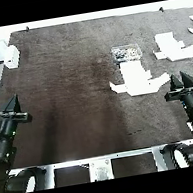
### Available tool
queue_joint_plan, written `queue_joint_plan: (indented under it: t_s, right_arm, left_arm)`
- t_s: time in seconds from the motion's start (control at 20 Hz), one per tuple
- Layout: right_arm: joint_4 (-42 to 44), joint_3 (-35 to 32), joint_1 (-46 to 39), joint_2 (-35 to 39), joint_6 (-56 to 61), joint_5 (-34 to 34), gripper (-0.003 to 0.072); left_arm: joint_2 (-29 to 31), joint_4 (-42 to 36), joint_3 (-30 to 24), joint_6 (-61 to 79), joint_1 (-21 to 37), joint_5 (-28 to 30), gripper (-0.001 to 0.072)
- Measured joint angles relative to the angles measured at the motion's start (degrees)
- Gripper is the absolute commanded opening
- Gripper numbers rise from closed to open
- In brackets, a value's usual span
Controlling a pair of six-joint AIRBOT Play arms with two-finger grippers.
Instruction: Fold the box and place the chain.
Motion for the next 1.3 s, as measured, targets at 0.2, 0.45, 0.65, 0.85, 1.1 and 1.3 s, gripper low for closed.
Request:
queue_joint_plan:
  t_s: [0.2,0.45,0.65,0.85,1.1,1.3]
  right_arm:
    - [-0.02,0.0,0.0,0.0,0.0,0.0,0.0336]
    - [0.7,0.66,0.0,-0.04,1.88,-0.57,0.0437]
    - [1.31,3.48,-0.42,-5.09,6.6,-6.97,0.0436]
    - [2.73,10.99,-5.62,-19.96,10.38,-5.79,0.0426]
    - [-1.81,27.85,-21.51,-46.82,20.79,20.2,0.0409]
    - [-20.74,46.47,-31.58,-65.02,38.01,43.89,0.0439]
  left_arm:
    - [0.0,0.0,0.0,0.0,0.0,0.0,0.0021]
    - [0.0,0.0,0.0,0.0,0.0,0.0,0.0021]
    - [0.0,0.0,0.0,0.0,0.0,0.0,0.0021]
    - [0.0,0.0,0.0,0.0,0.0,0.0,0.0021]
    - [0.0,0.0,0.0,0.0,0.0,0.02,0.0021]
    - [0.0,0.0,0.0,0.0,0.0,0.02,0.0021]
